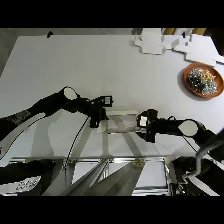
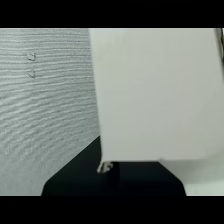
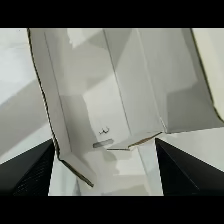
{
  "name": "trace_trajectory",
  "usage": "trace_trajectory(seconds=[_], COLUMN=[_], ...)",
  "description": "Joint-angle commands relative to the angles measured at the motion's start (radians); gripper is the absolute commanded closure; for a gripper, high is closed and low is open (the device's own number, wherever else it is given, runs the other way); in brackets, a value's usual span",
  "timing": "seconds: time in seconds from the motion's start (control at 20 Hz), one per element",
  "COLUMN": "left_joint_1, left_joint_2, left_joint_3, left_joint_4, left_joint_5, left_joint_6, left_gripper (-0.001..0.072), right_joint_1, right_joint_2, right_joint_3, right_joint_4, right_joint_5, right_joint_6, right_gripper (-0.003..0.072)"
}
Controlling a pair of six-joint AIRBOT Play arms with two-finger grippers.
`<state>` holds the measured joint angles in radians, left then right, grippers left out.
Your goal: Fold the box and place the chain.
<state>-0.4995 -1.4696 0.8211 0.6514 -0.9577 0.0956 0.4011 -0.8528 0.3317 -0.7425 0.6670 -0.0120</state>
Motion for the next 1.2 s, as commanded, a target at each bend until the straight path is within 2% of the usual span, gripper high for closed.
trace_trajectory(seconds=[0.0, 0.2, 0.45, 0.9, 1.15], left_joint_1=[-0.001, -0.001, -0.001, -0.001, -0.001], left_joint_2=[0.0, 0.0, 0.0, 0.0, 0.0], left_joint_3=[0.0, 0.0, 0.0, 0.0, 0.0], left_joint_4=[0.0, 0.0, 0.0, 0.0, 0.0], left_joint_5=[0.0, 0.0, 0.0, 0.0, 0.0], left_joint_6=[0.001, 0.001, 0.001, 0.001, 0.001], left_gripper=[0.0705, 0.0705, 0.0705, 0.0705, 0.0705], right_joint_1=[-0.086, -0.157, -0.166, -0.158, -0.1], right_joint_2=[-0.066, -0.145, -0.242, -0.321, -0.358], right_joint_3=[0.024, 0.07, 0.106, 0.106, 0.106], right_joint_4=[0.094, 0.174, 0.218, 0.214, 0.232], right_joint_5=[0.087, 0.165, 0.195, 0.193, 0.133], right_joint_6=[-0.116, -0.221, -0.314, -0.315, -0.334], right_gripper=[-0.0005, -0.0008, -0.0008, -0.0001, 0.0023])
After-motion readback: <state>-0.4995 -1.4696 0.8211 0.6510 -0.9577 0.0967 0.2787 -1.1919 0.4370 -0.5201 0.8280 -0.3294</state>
